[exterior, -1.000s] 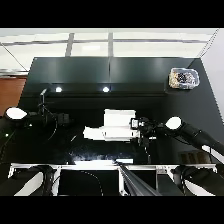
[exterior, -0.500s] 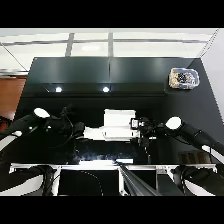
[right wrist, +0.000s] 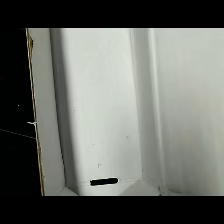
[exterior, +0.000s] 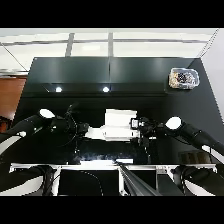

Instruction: Fold the box and place the chain.

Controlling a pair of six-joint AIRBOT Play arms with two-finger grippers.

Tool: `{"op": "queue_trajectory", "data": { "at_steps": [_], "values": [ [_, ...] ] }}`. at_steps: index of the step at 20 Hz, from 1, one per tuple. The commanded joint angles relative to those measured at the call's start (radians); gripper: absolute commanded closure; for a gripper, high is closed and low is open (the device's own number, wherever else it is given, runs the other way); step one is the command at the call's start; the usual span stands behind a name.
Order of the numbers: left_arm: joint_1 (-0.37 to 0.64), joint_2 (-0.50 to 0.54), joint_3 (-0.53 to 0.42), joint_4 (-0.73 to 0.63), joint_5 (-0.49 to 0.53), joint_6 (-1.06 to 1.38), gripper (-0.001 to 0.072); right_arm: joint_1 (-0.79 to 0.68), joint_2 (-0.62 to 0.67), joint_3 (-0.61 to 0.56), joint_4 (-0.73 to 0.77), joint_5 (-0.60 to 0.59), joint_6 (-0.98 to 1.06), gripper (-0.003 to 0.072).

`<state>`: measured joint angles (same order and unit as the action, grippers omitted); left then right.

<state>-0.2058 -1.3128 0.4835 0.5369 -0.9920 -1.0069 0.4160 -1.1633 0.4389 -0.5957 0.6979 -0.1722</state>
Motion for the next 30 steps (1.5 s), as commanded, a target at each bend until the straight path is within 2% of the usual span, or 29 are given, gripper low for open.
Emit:
{"op": "queue_trajectory", "data": {
  "at_steps": [1, 2, 3, 7, 9, 16, 17, 18, 19, 20, 26, 27, 28, 29, 30],
  "values": [
    [0.008, 0.006, 0.004, -0.026, -0.016, 0.140, 0.0677, 0.001, 0.000, 0.000, 0.000, 0.000, 0.000, 0.0252],
    [0.008, 0.006, 0.004, -0.026, 0.001, 0.146, 0.0670, 0.001, 0.000, 0.000, 0.000, 0.000, 0.000, 0.0252],
    [0.008, 0.006, 0.005, -0.027, 0.015, 0.146, 0.0597, 0.001, 0.000, 0.001, 0.000, 0.000, 0.000, 0.0252],
    [-0.009, 0.006, 0.025, -0.031, 0.018, 0.174, 0.0583, 0.001, 0.000, 0.000, 0.000, 0.000, 0.000, 0.0252],
    [-0.013, 0.005, 0.040, -0.032, 0.026, 0.174, 0.0526, 0.001, 0.000, 0.000, 0.000, 0.000, 0.000, 0.0252],
    [-0.016, 0.005, 0.056, -0.025, 0.024, 0.187, 0.0526, 0.001, 0.000, 0.000, 0.000, 0.000, 0.000, 0.0252],
    [-0.022, 0.005, 0.056, -0.021, 0.025, 0.220, 0.0504, 0.001, 0.000, 0.000, 0.000, 0.000, 0.000, 0.0252],
    [-0.033, 0.005, 0.056, -0.021, 0.033, 0.248, 0.0284, 0.001, 0.000, 0.001, 0.000, 0.000, 0.000, 0.0252],
    [-0.049, 0.005, 0.057, -0.021, 0.048, 0.249, 0.0187, 0.001, 0.000, 0.000, 0.000, 0.000, 0.000, 0.0252],
    [-0.062, 0.004, 0.058, -0.021, 0.056, 0.260, 0.0211, 0.001, 0.000, 0.000, 0.000, 0.000, 0.000, 0.0252],
    [-0.073, 0.005, 0.061, -0.024, 0.063, 0.266, 0.0195, 0.001, 0.000, 0.000, 0.000, 0.000, 0.000, 0.0252],
    [-0.072, 0.005, 0.064, -0.024, 0.048, 0.261, 0.0143, 0.001, 0.000, 0.000, 0.000, 0.000, 0.000, 0.0252],
    [-0.071, 0.005, 0.070, -0.021, 0.027, 0.259, 0.0054, 0.001, 0.000, 0.001, 0.000, 0.000, 0.000, 0.0253],
    [-0.066, 0.005, 0.079, -0.021, -0.002, 0.250, 0.0009, 0.001, 0.000, 0.000, 0.000, 0.000, 0.000, 0.0252],
    [-0.058, 0.005, 0.089, -0.021, -0.027, 0.237, 0.0009, 0.001, 0.000, 0.000, 0.000, 0.000, 0.000, 0.0252]
  ]
}}
